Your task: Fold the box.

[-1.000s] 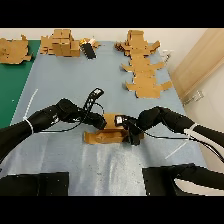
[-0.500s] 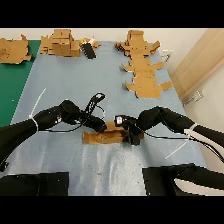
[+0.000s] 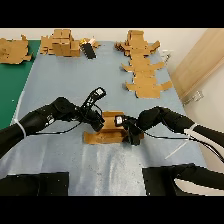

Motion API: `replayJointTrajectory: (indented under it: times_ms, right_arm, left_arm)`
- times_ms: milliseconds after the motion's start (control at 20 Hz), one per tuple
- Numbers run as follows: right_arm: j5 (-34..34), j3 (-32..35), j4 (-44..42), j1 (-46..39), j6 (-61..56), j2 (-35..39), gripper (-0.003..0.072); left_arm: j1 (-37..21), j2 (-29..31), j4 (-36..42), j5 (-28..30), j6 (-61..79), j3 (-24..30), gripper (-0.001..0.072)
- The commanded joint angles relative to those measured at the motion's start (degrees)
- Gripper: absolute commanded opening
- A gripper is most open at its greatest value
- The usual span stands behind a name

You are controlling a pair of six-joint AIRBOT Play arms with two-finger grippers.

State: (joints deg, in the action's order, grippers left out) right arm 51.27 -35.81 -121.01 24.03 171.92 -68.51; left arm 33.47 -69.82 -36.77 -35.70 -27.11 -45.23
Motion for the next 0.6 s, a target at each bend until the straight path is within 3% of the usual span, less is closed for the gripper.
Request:
replayJointTrajectory:
  times_ms: [0,300,550]
  right_arm:
    - [0.26,-0.04,-0.02,0.02,0.0,-0.04,0.0452]
    - [0.26,-0.07,-0.02,0.02,0.0,-0.04,0.0452]
    - [0.26,-0.07,-0.04,0.02,0.0,-0.04,0.0452]
  left_arm:
    - [0.13,4.07,-5.77,0.52,2.54,1.53,0.001]
    - [0.13,15.13,-7.13,0.31,9.31,12.02,0.0012]
    - [0.42,16.65,-11.28,-3.02,16.65,14.4,0.0015]
